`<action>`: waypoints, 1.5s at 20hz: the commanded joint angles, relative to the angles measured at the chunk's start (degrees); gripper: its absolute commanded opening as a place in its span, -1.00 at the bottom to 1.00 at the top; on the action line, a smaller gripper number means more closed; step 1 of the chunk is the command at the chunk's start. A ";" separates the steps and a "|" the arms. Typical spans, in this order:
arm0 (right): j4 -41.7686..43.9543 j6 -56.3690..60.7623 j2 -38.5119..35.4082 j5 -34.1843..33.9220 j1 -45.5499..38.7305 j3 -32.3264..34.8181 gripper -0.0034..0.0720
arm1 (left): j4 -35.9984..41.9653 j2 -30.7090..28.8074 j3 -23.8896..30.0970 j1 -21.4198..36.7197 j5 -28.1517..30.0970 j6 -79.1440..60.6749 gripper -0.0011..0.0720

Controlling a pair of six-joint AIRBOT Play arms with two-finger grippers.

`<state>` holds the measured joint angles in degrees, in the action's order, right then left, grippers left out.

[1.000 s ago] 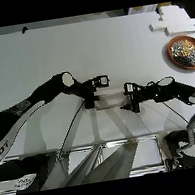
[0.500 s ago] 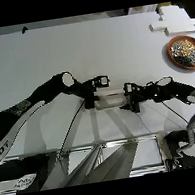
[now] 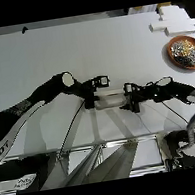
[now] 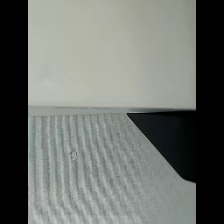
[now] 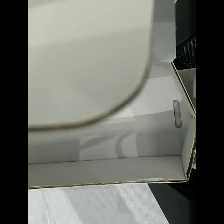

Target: Fold the box and place the chain.

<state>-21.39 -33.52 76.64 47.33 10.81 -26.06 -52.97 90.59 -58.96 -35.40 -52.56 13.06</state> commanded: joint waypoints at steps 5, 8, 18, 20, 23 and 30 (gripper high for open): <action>-0.44 0.04 0.04 0.04 0.07 0.00 0.15 | 0.00 0.00 0.02 0.00 0.02 0.00 -0.94; -0.44 0.02 0.04 0.04 0.07 -0.02 0.15 | 0.00 0.00 0.02 0.00 0.02 0.00 -0.94; -0.44 0.04 0.04 0.04 0.07 -0.02 0.15 | 0.02 0.00 0.02 -0.07 0.00 0.00 -0.94; -0.44 0.02 0.04 0.04 0.07 -0.02 0.15 | -0.07 0.00 0.02 -0.04 -0.02 0.00 -0.94; -0.44 0.04 0.04 0.04 0.07 -0.02 0.15 | -0.83 -0.68 0.02 -0.02 -1.79 0.44 -0.70; -0.44 0.02 0.04 0.13 0.07 -0.02 0.15 | -7.15 -7.32 0.02 3.76 -4.00 9.40 0.46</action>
<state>-21.87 -33.47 76.66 47.33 10.83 -26.06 -56.86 86.08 -58.87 -33.41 -55.83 16.71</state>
